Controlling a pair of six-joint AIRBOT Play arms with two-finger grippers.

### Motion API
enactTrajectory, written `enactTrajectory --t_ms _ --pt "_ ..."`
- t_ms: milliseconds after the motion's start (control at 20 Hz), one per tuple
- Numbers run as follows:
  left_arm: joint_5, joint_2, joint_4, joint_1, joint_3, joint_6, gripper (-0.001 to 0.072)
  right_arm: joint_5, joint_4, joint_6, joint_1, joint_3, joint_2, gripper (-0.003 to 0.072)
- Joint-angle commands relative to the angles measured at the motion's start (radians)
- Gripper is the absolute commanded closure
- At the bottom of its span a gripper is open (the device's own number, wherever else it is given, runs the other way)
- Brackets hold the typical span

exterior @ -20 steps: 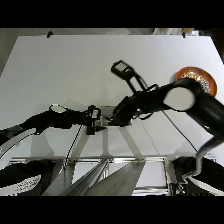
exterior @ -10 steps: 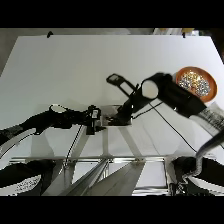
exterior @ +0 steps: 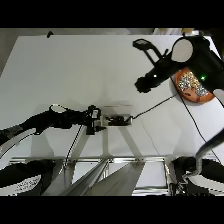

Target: Fold the box and place the chain.

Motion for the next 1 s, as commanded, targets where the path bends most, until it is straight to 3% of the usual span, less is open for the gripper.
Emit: enactTrajectory --t_ms 0,150,400,950 --pt "0.000 0.001 0.000 0.000 0.001 0.000 0.0571 -0.093 -0.040 0.048 -0.106 -0.126 -0.008 0.0401" --pt "0.000 0.001 0.000 0.000 0.001 0.000 0.0571 -0.185 -0.075 0.064 -0.143 -0.267 -0.025 0.0265" --pt "0.000 0.001 0.000 0.000 0.001 0.000 0.0571 -0.267 -0.112 0.122 -0.146 -0.364 -0.058 0.0265" --pt "0.000 0.001 0.000 0.000 0.001 0.000 0.0571 -0.279 -0.143 0.220 -0.143 -0.365 -0.124 0.0309"
